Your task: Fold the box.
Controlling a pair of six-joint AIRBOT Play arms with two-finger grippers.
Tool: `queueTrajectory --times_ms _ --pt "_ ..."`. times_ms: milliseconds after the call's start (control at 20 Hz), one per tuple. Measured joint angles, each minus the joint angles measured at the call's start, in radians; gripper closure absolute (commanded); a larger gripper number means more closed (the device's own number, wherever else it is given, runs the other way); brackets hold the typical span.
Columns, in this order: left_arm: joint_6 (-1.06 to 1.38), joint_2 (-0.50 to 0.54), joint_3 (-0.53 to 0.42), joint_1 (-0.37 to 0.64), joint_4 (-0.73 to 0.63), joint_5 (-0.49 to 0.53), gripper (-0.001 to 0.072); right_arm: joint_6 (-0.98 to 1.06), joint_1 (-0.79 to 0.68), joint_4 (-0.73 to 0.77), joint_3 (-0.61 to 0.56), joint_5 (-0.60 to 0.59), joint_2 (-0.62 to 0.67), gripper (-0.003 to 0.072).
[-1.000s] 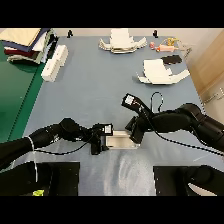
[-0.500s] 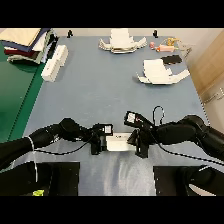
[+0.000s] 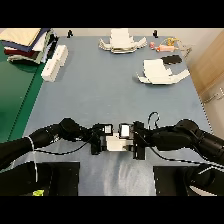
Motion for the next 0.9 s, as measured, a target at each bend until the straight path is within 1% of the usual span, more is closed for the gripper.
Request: queueTrajectory --times_ms 600,900 --pt "0.000 0.000 0.000 0.000 0.000 0.000 0.0223 -0.053 0.006 -0.035 0.002 0.016 -0.084 0.0245" --pt "-0.002 0.000 0.000 0.000 0.000 0.001 0.0223 -0.061 0.008 -0.086 0.047 0.016 -0.095 0.0245"
